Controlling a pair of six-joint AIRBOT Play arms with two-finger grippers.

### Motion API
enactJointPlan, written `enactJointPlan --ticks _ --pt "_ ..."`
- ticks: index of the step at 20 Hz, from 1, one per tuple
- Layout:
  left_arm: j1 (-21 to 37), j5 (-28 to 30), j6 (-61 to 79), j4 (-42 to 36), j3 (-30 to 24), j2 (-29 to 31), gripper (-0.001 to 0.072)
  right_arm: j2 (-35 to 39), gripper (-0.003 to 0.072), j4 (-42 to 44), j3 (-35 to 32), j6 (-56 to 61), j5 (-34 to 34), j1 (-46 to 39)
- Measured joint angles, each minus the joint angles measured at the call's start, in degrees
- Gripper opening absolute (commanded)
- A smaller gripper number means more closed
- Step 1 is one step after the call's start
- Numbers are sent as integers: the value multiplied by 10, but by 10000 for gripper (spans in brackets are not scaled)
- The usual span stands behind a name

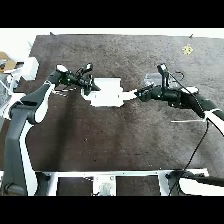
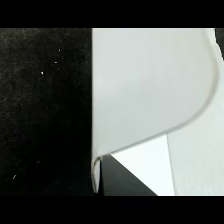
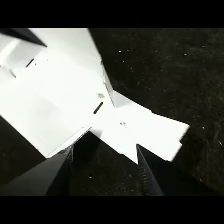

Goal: Fold the box and place the chain.

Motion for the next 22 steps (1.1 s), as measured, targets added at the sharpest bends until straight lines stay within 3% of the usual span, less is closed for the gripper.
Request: enactJointPlan --ticks 1,3,12,22 --pt "0 2 3 0 -1 0 13 -3 448 -3 0 -20 5 4" --pt "0 4 9 2 -3 0 13 -12 656 -9 0 -66 9 15" --pt "0 -2 16 9 -5 0 13 -38 653 -31 7 -296 14 84" --pt "0 -4 16 6 -5 0 13 -135 653 -143 106 -313 22 148"
